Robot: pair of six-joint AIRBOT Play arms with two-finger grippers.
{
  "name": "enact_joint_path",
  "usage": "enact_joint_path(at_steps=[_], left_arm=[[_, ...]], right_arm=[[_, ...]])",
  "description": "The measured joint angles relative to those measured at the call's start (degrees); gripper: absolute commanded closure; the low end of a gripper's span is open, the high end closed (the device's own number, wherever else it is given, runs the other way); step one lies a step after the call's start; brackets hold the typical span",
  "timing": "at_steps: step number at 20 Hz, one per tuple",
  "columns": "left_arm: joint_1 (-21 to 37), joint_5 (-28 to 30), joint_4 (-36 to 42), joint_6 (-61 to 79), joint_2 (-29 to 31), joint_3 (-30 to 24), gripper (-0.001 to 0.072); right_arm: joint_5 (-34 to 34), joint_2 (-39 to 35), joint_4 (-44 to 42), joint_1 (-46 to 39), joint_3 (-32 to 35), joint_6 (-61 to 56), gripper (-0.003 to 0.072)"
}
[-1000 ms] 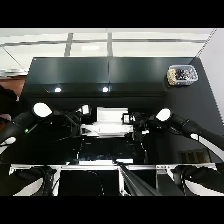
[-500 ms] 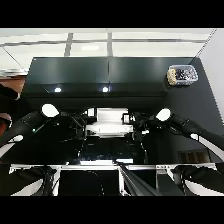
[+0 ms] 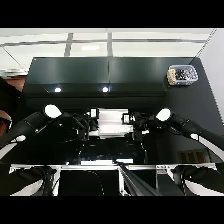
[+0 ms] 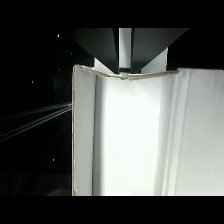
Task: Fold the box and place the chain.
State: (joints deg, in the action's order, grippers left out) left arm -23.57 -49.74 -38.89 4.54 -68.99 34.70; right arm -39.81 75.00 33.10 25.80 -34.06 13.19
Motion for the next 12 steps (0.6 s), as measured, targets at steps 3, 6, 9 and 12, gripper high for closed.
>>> enact_joint_path(at_steps=[3,6,9,12], left_arm=[[-0.9,0.9,2.9,0.0,-1.4,0.0,0.0613],[-1.7,1.4,4.3,0.0,-2.2,0.0,0.0614],[-2.0,2.3,4.9,0.0,-2.5,0.0,0.0642],[-2.1,2.8,4.8,0.0,-2.6,0.0,0.0432]], right_arm=[[0.0,0.0,0.0,0.0,0.0,0.0,0.0247],[0.0,0.0,0.0,0.0,0.0,0.0,0.0248],[0.0,0.0,0.0,0.0,0.0,0.0,0.0247],[0.0,0.0,0.0,0.0,0.0,0.0,0.0248]])
